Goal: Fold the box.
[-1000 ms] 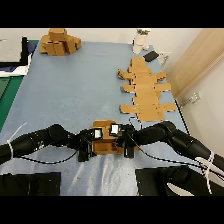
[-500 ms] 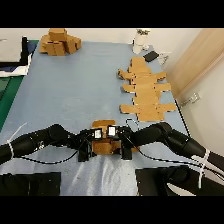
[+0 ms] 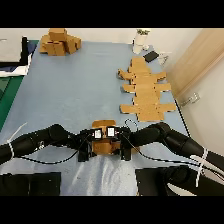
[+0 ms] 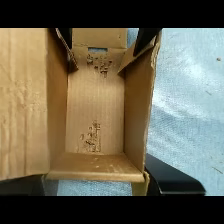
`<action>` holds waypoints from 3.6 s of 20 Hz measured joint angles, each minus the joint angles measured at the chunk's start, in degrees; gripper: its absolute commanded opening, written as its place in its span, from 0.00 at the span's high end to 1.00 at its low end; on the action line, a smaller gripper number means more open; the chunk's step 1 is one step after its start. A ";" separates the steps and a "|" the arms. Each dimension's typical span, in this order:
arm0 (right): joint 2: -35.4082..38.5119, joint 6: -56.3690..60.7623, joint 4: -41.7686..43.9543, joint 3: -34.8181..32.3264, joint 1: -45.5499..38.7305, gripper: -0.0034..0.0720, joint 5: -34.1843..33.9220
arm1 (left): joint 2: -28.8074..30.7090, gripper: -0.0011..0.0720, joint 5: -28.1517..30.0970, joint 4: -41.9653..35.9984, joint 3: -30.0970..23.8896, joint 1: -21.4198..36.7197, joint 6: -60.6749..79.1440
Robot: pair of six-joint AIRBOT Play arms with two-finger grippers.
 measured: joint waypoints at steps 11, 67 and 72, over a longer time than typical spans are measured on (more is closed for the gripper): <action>15.72 55.69 -31.69 1.95 -0.11 0.95 -10.80 | 0.00 0.49 -0.02 -0.11 0.00 0.00 -0.13; 10.71 57.02 2.73 -2.64 -13.79 0.38 -9.70 | 0.00 0.49 0.00 0.00 0.00 0.02 0.00; 6.95 62.53 0.39 -0.74 -8.87 0.38 -8.39 | 0.00 0.49 0.00 -0.02 0.00 0.00 0.00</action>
